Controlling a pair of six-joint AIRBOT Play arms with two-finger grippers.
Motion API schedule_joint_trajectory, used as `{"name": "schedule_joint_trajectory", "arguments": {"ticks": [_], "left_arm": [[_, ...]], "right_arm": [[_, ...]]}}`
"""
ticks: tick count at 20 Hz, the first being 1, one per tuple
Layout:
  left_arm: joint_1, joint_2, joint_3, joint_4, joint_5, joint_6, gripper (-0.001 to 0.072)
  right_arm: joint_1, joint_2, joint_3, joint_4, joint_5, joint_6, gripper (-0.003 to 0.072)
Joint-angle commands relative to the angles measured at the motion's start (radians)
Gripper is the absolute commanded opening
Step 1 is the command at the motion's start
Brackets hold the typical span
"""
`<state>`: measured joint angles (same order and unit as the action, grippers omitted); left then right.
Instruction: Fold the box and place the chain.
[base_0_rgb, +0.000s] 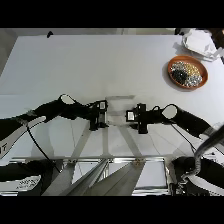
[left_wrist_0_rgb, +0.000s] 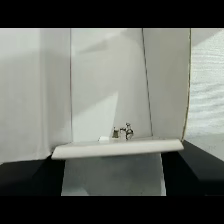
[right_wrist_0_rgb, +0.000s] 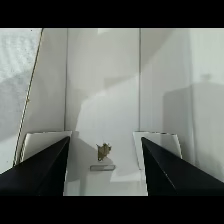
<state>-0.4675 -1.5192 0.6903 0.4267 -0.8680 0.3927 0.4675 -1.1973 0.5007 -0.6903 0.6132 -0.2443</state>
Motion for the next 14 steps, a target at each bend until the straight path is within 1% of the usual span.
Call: {"name": "schedule_joint_trajectory", "arguments": {"ticks": [1, 2, 3, 4, 5, 6, 7, 9, 11, 14], "left_arm": [[0.0, 0.001, 0.0, 0.0, 0.0, 0.0, 0.0336], [0.0, 0.001, 0.0, 0.0, 0.0, 0.0, 0.0336], [0.0, 0.001, 0.0, 0.0, 0.0, 0.0, 0.0336], [0.0, 0.001, 0.0, 0.0, 0.0, 0.0, 0.0336], [0.0, 0.001, 0.0, 0.0, 0.0, 0.0, 0.0336], [0.0, 0.001, 0.0, 0.0, 0.0, 0.0, 0.0336], [0.0, 0.001, 0.0, 0.0, 0.0, 0.0, 0.0336], [0.0, 0.001, 0.0, 0.0, 0.0, 0.0, 0.0336], [0.0, 0.001, 0.0, 0.0, 0.0, 0.0, 0.0336], [0.0, 0.001, 0.0, 0.0, 0.0, 0.0, 0.0336]], "right_arm": [[0.0, -0.012, 0.0, 0.049, 0.003, -0.001, 0.0566], [0.0, -0.012, 0.0, 0.048, 0.002, -0.001, 0.0552], [0.0, -0.011, 0.0, 0.044, 0.0, -0.001, 0.0483], [0.0, -0.005, 0.0, 0.029, 0.002, 0.0, 0.0239], [0.0, 0.011, 0.0, 0.003, 0.021, 0.011, 0.0031], [0.0, 0.037, 0.0, -0.028, 0.036, 0.016, 0.0009], [-0.008, 0.074, 0.0, -0.062, 0.062, 0.039, 0.0009], [-0.048, 0.161, 0.0, -0.074, 0.113, 0.097, 0.0012], [-0.106, 0.245, 0.0, -0.073, 0.108, 0.225, 0.0012], [-0.27, 0.326, 0.0, -0.045, 0.111, 0.474, 0.0012]]}}
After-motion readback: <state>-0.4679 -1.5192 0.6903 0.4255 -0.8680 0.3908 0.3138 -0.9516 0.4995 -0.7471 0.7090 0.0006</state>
